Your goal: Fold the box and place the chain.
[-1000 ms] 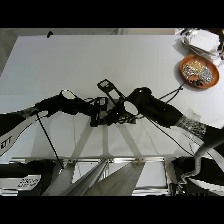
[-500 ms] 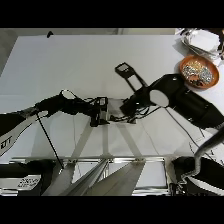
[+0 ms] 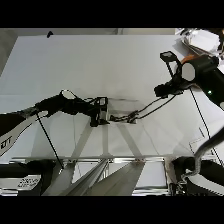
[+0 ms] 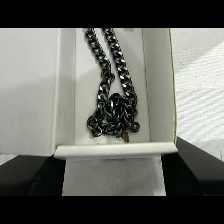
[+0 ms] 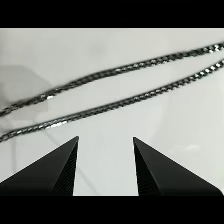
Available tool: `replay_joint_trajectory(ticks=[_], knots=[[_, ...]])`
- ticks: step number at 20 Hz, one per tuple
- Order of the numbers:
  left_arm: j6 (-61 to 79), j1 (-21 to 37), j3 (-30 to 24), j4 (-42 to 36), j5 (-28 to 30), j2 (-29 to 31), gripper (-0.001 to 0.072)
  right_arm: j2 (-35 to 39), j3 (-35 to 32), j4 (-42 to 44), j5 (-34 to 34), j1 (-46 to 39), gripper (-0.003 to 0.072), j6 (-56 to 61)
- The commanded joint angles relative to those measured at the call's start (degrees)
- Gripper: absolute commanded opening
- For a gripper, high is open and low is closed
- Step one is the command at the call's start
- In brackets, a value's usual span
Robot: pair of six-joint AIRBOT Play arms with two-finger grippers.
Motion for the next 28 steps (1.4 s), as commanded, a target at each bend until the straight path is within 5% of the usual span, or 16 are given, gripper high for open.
replay_joint_trajectory(ticks=[1,9,21,22,27,28], knots=[[0.0,0.0,0.0,0.0,0.0,0.0,0.0274,-6.3,0.0,0.2,-1.7,-5.0,0.0416,0.7],[0.0,0.0,0.0,0.0,0.0,0.1,0.0274,-17.2,0.0,3.8,-9.6,-5.0,0.0420,3.7],[0.0,0.0,0.0,0.0,0.0,0.0,0.0274,-19.7,-0.3,4.2,-10.7,-5.0,0.0396,5.2],[0.0,0.0,0.0,0.0,0.0,0.0,0.0274,-19.7,-0.7,4.3,-10.7,-5.0,0.0376,5.7],[0.0,0.0,0.0,0.0,0.0,0.0,0.0274,-19.6,-2.4,5.2,-9.5,-5.0,0.0023,4.3],[0.0,0.0,0.0,0.0,0.0,0.0,0.0274,-19.3,-2.4,5.5,-8.9,-5.0,0.0023,3.2]])
